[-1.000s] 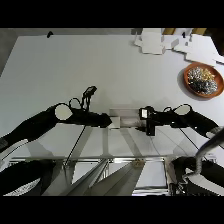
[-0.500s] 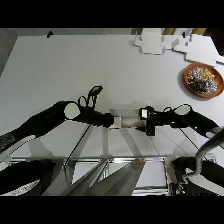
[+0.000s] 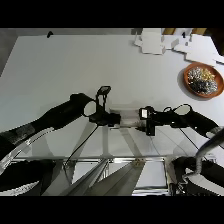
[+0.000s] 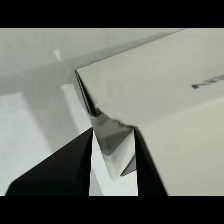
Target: Fold the box and place the chain.
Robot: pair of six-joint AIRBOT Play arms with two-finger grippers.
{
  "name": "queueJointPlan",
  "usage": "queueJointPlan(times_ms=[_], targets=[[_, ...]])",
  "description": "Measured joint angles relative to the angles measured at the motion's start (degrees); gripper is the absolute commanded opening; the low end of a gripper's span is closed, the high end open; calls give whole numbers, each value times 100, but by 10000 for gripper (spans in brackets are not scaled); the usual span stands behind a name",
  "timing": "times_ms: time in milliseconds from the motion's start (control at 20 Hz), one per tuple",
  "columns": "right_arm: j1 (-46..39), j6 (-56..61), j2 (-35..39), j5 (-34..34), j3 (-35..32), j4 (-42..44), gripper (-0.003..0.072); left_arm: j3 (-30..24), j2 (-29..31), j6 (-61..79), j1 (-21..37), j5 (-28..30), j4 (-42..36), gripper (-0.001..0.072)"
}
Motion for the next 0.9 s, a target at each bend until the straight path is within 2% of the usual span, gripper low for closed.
queueJointPlan(times_ms=[200, 300, 400, 500, 900], targets=[[0, 2, 0, 0, 0, 0, 278, 378, -240, -909, -170, -328, 531, 291], [0, 2, 0, 0, 0, 0, 278, 632, -415, -1272, -240, -560, 748, 265], [0, 2, 0, 0, 0, 0, 278, 896, -623, -1488, -315, -796, 911, 206], [0, 0, 0, 0, 0, 0, 278, 1073, -824, -1687, -385, -992, 1005, 206], [0, 0, 0, 4, 0, 0, 278, 1246, -1152, -2483, -466, -1292, 1213, 206]])
